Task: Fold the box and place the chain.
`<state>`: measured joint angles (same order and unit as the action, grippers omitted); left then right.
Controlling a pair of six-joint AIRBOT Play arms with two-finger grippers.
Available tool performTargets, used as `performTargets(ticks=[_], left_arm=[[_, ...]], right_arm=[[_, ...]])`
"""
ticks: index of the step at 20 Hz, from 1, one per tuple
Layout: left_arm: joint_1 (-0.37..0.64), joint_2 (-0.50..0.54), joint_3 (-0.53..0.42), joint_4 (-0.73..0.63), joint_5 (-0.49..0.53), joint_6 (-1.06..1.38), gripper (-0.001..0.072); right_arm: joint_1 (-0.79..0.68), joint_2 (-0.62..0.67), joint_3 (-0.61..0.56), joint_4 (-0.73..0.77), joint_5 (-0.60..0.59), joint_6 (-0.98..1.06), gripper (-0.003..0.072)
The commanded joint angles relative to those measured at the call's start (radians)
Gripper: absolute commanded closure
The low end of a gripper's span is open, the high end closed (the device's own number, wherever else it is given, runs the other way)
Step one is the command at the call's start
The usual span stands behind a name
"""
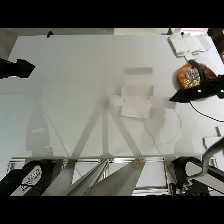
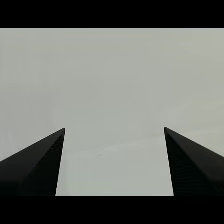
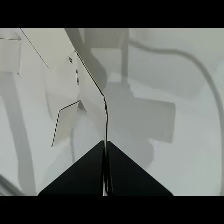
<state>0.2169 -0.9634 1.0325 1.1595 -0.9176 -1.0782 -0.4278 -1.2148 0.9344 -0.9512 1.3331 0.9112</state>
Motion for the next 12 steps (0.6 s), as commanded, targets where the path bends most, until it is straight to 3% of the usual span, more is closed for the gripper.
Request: performTargets(ticks=[1,5,7,12], left_arm=[[0.0,0.0,0.0,0.0,0.0,0.0,0.0011],[0.0,0.0,0.0,0.0,0.0,0.0,0.0011],[0.0,0.0,0.0,0.0,0.0,0.0,0.0011],[0.0,0.0,0.0,0.0,0.0,0.0,0.0011]], right_arm=[[0.135,0.006,-0.039,0.097,-0.197,-0.085,0.0682],[0.34,0.006,-0.165,0.093,-0.495,-0.097,0.0682],[0.401,0.006,-0.214,0.093,-0.586,-0.095,0.0682],[0.433,0.006,-0.241,0.093,-0.627,-0.055,0.0681]])
